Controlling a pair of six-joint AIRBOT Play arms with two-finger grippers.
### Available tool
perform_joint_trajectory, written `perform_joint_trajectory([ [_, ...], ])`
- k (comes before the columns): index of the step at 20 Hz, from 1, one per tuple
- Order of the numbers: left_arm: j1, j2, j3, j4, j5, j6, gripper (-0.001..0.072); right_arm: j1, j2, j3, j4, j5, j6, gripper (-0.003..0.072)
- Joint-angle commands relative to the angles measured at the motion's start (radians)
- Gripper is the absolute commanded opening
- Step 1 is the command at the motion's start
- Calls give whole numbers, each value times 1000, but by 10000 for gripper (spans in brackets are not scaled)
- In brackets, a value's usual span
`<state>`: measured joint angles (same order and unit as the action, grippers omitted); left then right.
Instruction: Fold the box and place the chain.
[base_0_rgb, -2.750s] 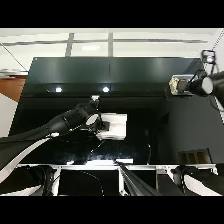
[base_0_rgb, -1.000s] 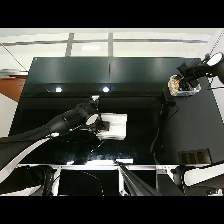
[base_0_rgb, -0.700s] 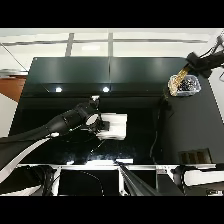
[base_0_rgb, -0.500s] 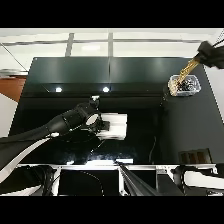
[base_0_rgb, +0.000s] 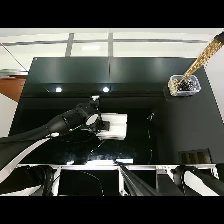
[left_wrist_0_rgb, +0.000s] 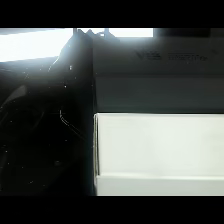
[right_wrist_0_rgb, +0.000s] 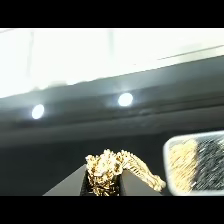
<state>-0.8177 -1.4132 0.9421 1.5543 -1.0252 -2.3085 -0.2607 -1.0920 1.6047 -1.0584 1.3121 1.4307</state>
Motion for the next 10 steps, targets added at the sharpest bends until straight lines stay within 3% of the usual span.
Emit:
perform_joint_trajectory([
  [1,0,0,0,0,3,0,29,57,82,-35,55,175,-85,39],
  [6,0,0,0,0,3,0,29,288,160,-213,61,264,-89,39],
  [10,0,0,0,0,4,0,29,495,164,-261,69,272,-80,39],
])
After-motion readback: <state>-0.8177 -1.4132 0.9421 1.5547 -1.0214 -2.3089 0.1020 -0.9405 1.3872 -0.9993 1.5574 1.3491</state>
